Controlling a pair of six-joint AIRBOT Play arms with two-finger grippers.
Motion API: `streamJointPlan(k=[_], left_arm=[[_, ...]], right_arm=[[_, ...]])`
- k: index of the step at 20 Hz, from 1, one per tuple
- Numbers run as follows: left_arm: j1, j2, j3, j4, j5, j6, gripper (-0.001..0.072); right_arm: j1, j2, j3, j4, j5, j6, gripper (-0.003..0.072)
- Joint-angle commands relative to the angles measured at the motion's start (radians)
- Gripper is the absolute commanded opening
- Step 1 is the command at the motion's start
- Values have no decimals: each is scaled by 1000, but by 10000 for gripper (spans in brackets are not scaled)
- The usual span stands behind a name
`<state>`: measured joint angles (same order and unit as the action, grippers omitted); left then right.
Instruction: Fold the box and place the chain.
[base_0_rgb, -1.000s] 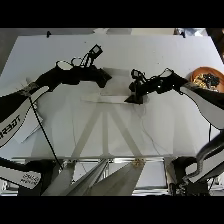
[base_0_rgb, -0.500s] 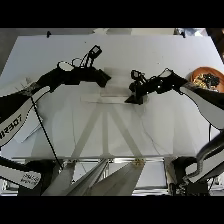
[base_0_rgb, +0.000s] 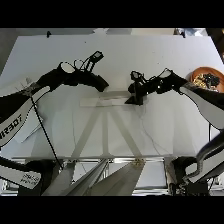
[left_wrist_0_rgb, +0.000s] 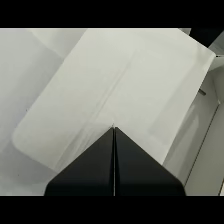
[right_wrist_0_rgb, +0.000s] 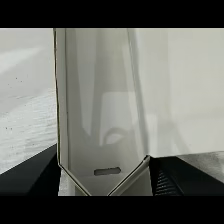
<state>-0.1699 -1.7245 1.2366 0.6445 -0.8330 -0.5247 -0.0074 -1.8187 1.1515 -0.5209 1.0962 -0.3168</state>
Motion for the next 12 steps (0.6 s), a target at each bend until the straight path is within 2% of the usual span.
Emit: streamJointPlan(k=[1,4,9,12], left_arm=[[0,1,0,21,-3,-21,4],[0,1,0,-2,6,-9,4],[0,1,0,-192,-3,120,4],[-9,1,0,-232,-21,163,3]], right_arm=[[0,0,1,2,-5,3,458],[0,0,1,2,-5,3,458],[0,0,1,2,-5,3,458],[0,0,1,2,-5,3,458]])
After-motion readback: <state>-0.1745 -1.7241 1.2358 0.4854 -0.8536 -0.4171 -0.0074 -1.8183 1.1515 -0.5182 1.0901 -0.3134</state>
